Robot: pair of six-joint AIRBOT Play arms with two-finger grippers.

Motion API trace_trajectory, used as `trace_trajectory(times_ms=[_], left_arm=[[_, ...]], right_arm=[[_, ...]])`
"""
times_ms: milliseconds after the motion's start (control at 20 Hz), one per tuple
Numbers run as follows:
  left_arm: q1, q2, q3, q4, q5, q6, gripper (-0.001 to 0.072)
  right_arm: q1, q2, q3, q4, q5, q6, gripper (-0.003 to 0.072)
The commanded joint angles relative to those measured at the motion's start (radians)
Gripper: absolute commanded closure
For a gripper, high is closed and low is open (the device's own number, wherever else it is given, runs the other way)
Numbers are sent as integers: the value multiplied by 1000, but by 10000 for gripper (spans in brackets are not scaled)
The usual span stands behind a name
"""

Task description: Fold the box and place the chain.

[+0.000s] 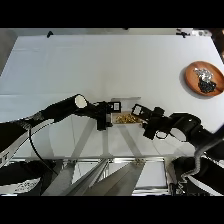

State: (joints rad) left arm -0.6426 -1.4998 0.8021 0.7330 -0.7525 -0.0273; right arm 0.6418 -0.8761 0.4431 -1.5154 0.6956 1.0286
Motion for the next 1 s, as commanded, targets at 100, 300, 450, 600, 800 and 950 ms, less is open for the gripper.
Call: trace_trajectory(times_ms=[100,300,450,600,800,950], left_arm=[[0,1,0,0,0,0,274],[0,1,0,0,0,0,274],[0,1,0,0,0,0,274],[0,1,0,0,0,0,274],[0,1,0,0,0,0,274],[0,1,0,0,0,0,274]], right_arm=[[24,-39,-4,-7,52,-74,426],[25,-39,-6,11,-3,-69,426],[25,-48,-14,22,-78,-69,441],[25,-61,-15,19,-82,-69,493],[25,-100,-18,21,-84,-68,518],[25,-119,-18,24,-84,-68,544]])
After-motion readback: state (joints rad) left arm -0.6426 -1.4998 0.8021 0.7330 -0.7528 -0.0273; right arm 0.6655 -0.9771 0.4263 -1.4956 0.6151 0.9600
